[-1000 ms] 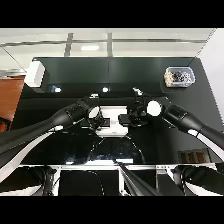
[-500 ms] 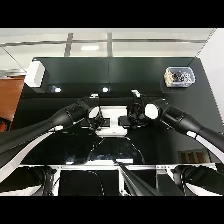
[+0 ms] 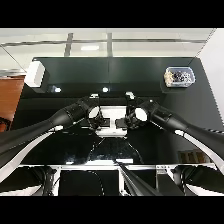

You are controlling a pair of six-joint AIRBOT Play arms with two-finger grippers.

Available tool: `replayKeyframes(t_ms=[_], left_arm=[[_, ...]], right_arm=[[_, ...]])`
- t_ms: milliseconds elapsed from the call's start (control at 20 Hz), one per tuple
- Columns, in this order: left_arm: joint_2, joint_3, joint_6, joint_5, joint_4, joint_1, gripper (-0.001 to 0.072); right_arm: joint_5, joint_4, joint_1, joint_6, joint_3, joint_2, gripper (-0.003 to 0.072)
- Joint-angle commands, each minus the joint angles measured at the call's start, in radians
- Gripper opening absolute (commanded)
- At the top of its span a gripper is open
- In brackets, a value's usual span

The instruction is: Fold the box and place the chain.

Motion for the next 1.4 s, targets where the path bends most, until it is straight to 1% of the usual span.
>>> replayKeyframes(t_ms=[0,100,200,300,450,850,900,950,1000,1050,1350], left_arm=[[0.0,0.0,0.001,-0.001,0.0,0.001,0.0031],[0.0,0.0,0.001,-0.001,0.0,0.001,0.003],[0.0,0.0,0.0,-0.001,0.0,0.001,0.003],[0.0,0.0,0.0,0.0,0.0,0.001,0.0031],[0.0,0.0,0.001,-0.002,0.0,0.001,0.003],[0.0,0.0,0.001,-0.005,0.0,0.001,0.0031],[0.0,0.0,0.001,-0.005,0.0,0.001,0.003],[0.0,0.0,0.001,-0.005,0.0,0.001,0.003],[0.0,0.0,0.0,-0.005,0.0,0.001,0.003],[0.0,0.0,0.001,-0.005,0.0,0.001,0.003],[0.0,0.0,0.001,-0.005,0.0,0.001,0.003]], right_arm=[[0.105,-0.126,0.036,0.106,0.091,-0.055,0.0247],[0.114,-0.143,0.061,0.155,0.122,-0.076,0.0247],[0.133,-0.164,0.075,0.232,0.126,-0.094,0.0247],[0.153,-0.166,0.083,0.264,0.126,-0.11,0.0247],[0.162,-0.131,0.082,0.277,0.126,-0.116,0.0247],[0.176,-0.128,0.082,0.278,0.126,-0.137,0.0247],[0.173,-0.126,0.082,0.278,0.126,-0.138,0.0219],[0.171,-0.126,0.082,0.277,0.126,-0.138,0.0067],[0.172,-0.127,0.082,0.277,0.126,-0.138,0.0055],[0.173,-0.129,0.082,0.275,0.126,-0.138,0.0014],[0.173,-0.133,0.082,0.266,0.126,-0.137,0.0014]])
